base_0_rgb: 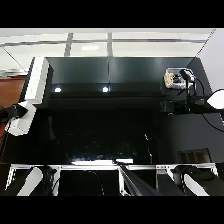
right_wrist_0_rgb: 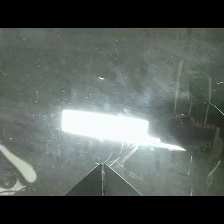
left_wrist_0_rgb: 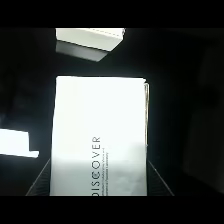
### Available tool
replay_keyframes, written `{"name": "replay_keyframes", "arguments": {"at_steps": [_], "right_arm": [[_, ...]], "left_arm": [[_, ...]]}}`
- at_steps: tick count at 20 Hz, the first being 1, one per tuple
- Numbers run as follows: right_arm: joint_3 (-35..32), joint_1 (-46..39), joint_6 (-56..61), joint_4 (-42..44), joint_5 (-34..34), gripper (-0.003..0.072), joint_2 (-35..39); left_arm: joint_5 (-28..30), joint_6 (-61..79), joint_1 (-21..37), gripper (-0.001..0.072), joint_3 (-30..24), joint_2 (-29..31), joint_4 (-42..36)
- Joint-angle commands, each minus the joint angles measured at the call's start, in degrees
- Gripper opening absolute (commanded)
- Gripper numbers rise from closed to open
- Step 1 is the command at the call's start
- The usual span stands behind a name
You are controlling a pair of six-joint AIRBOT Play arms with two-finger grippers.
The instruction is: Fold the box and place the chain.
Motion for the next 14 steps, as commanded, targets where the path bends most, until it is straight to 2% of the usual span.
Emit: {"name": "replay_keyframes", "arguments": {"at_steps": [1, 5, 12, 13, 14], "right_arm": [[-0.57, -0.04, -0.02, 0.07, -0.72, 0.0013, -0.04], [-0.57, -0.04, 0.63, 0.44, -0.57, 0.0014, -0.04], [-0.57, -0.04, 1.51, 4.39, 0.81, 0.0013, -0.04], [-0.57, -0.04, 1.49, 4.37, 1.09, 0.0014, -0.04], [-0.57, -0.04, 1.49, 4.39, 1.22, 0.0013, -0.04]], "left_arm": [[5.79, 3.39, -1.77, 0.0311, -0.22, -3.28, 0.35], [11.30, 3.45, -3.93, 0.0313, -0.22, -9.18, 0.35], [20.85, 3.58, -6.82, 0.0320, 0.07, -14.91, 0.66], [22.99, 4.74, -6.82, 0.0447, 0.09, -15.06, 0.61], [25.07, 5.40, -6.97, 0.0612, 0.46, -14.93, 0.61]]}}
